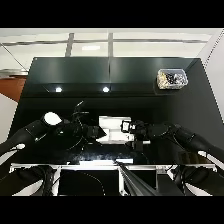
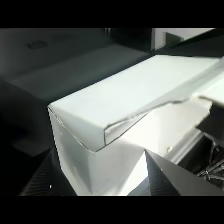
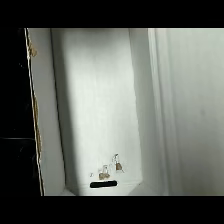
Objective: Fold the box and place the chain.
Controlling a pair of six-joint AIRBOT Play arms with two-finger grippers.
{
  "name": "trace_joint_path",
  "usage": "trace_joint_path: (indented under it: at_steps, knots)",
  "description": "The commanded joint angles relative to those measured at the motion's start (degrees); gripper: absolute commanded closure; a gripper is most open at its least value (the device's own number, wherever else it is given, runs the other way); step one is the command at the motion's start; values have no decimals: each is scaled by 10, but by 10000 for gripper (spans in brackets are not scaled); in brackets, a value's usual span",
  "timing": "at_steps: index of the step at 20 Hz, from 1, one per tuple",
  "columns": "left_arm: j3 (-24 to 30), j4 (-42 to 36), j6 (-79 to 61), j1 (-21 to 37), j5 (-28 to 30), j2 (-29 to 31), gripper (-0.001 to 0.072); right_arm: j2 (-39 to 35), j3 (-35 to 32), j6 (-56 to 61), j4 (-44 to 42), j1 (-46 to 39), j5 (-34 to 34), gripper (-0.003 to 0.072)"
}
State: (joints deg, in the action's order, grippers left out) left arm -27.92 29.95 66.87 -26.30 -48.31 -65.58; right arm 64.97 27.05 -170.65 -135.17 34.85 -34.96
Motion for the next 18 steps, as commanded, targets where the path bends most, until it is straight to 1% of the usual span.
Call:
trace_joint_path:
  at_steps: [1, 5, 10, 11, 13, 17, 18]
  knots:
    - [-1, 21, 44, -17, 28, 0, 86, 0, 0, 1, 0, 0, 0, 140]
    - [-1, 28, 67, -25, 45, 0, 85, 0, 0, 1, 0, 0, 0, 140]
    - [-2, 37, 91, -30, 50, 0, 87, 0, 0, 2, 0, 0, 0, 140]
    - [-6, 63, 111, -36, 52, 0, 88, 0, 0, 2, 0, 0, 0, 140]
    - [-24, 145, 180, -59, 53, 0, 90, 0, 0, 3, 0, 0, 0, 140]
    - [-80, 392, 414, -135, 71, 0, 90, 0, 0, 3, 0, 0, 0, 139]
    - [-91, 433, 461, -151, 67, 0, 90, 0, 0, 4, 0, 0, 0, 140]
